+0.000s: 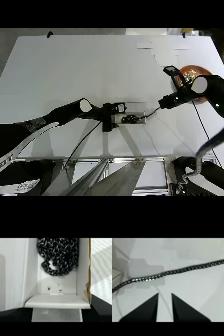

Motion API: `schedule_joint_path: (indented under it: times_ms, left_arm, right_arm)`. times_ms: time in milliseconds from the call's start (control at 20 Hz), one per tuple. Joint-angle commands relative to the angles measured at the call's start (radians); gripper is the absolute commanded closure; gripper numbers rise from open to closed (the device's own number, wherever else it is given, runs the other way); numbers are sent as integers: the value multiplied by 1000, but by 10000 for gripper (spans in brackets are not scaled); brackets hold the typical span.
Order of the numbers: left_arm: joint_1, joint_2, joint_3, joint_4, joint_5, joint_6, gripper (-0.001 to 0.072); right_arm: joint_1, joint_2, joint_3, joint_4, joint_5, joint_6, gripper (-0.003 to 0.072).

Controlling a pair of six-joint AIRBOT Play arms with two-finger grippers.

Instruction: Fold the box and place the chain.

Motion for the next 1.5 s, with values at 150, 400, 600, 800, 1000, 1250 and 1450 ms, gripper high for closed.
schedule_joint_path:
  times_ms: [150, 400, 600, 800, 1000, 1250, 1450]
  left_arm:
    - [0, 1, 0, 0, 0, 0, 698]
    - [0, 1, 0, 0, 0, 0, 698]
    - [0, 1, 0, 0, 0, 0, 698]
    - [0, 1, 0, 0, 0, 0, 698]
    - [0, 1, 0, 0, 0, 0, 698]
    - [0, 1, 0, 0, 0, 0, 698]
    - [0, 1, 0, 0, 0, 0, 698]
  right_arm:
    - [-2, -157, 1, -52, -42, 34, 386]
    - [-2, -185, -4, -55, -108, 33, 390]
    - [-2, -219, -4, -55, -139, 34, 394]
    - [-2, -232, -4, -55, -148, 34, 448]
    - [-2, -232, -5, -55, -156, 33, 596]
    - [14, -209, -6, -69, -94, 14, 671]
    - [101, -86, -6, -81, -27, 11, 672]
